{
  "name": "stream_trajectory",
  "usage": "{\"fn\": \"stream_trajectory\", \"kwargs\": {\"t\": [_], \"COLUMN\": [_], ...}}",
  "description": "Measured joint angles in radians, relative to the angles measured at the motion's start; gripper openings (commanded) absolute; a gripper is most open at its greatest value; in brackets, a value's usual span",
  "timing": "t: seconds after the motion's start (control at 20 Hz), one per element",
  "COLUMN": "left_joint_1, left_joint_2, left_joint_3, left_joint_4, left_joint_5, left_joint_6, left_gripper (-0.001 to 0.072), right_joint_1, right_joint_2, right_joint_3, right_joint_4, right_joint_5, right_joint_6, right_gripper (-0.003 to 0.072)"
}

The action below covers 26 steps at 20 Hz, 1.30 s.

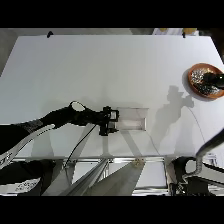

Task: Fold the box and place the chain.

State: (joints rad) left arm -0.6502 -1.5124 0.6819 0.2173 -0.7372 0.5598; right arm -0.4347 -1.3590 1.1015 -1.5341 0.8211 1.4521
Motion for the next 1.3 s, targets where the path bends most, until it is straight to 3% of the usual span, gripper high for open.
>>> {"fn": "stream_trajectory", "kwargs": {"t": [0.1,0.4,0.55,0.9,1.3], "left_joint_1": [0.0,0.0,0.0,0.0,0.0], "left_joint_2": [0.0,0.0,0.0,0.0,0.0], "left_joint_3": [0.0,0.0,0.0,0.0,0.0], "left_joint_4": [0.0,0.0,0.0,0.0,0.0], "left_joint_5": [0.0,0.0,0.0,0.0,0.0], "left_joint_6": [0.0,0.0,0.0,0.0,0.0], "left_gripper": [0.0018,0.0018,0.0018,0.0018,0.0018], "right_joint_1": [-0.002,-0.005,-0.014,-0.074,-0.094], "right_joint_2": [-0.029,-0.123,-0.172,-0.251,-0.289], "right_joint_3": [0.027,0.162,0.188,0.204,0.205], "right_joint_4": [-0.002,-0.025,-0.048,-0.053,0.066], "right_joint_5": [0.016,0.084,0.113,0.128,0.095], "right_joint_6": [0.003,0.014,0.015,0.016,-0.046], "right_gripper": [0.0319,0.0318,0.0248,0.0239,0.0217]}}
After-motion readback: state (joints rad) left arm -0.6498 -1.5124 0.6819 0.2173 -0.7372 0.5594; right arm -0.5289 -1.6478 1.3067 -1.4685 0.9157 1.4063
